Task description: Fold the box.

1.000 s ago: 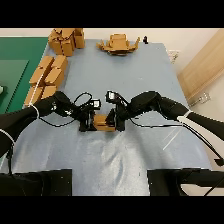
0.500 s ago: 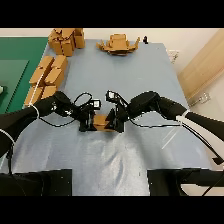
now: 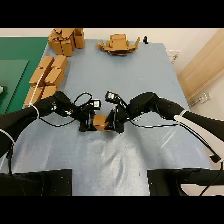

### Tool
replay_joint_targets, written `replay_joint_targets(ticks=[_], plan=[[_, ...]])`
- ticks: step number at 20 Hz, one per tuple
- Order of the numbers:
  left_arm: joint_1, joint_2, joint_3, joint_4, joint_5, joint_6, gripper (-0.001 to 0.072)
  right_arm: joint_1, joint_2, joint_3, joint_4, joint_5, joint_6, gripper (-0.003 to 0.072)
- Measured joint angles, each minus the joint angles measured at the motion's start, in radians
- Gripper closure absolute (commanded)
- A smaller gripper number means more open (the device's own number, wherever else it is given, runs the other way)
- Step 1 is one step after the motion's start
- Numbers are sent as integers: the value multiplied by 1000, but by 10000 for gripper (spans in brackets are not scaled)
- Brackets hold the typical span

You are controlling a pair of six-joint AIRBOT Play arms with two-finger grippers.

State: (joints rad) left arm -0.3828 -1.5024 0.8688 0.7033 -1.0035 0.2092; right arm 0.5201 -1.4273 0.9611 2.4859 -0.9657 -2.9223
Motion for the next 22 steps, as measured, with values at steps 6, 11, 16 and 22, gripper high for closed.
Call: replay_joint_targets(ticks=[6,11,16,22], plan=[[0,0,0,0,-1,-1,484,0,-13,0,-5,8,0,273],[0,0,0,-1,-2,-2,484,1,-12,-1,-7,27,0,272],[0,0,0,-2,-2,-3,484,0,43,-1,-13,50,2,272],[0,0,1,-2,-3,-2,484,-10,105,-2,-5,53,29,276]])
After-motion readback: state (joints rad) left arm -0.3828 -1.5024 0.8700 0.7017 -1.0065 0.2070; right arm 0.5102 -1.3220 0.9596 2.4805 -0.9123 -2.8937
